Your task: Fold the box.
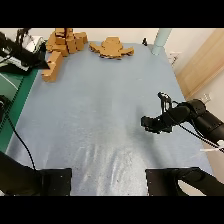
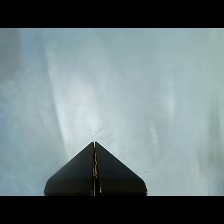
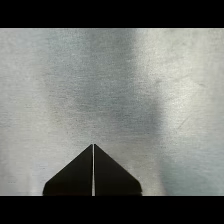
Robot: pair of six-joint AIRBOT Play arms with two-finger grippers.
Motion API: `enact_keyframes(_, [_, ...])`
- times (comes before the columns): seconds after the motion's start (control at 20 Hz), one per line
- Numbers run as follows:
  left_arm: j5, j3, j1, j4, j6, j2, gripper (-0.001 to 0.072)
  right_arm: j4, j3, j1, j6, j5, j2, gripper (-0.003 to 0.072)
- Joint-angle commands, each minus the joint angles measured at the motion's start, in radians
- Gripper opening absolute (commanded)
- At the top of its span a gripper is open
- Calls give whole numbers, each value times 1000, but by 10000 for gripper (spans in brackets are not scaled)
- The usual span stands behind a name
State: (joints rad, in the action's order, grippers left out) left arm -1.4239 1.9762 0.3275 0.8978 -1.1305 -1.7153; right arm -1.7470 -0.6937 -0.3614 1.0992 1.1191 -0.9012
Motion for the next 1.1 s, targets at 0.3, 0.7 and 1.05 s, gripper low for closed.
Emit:
enact_keyframes(0.3, [187, -163, -456, 274, -89, 307, 6, 0, -1, 0, 0, 0, 0, 4])
enact_keyframes(0.7, [498, -806, -705, 322, -235, 467, 6, 0, -1, 0, 0, 0, 0, 4])
enact_keyframes(1.05, [517, -899, -752, 298, -275, 470, 13, 0, -1, 0, 0, 0, 0, 4])
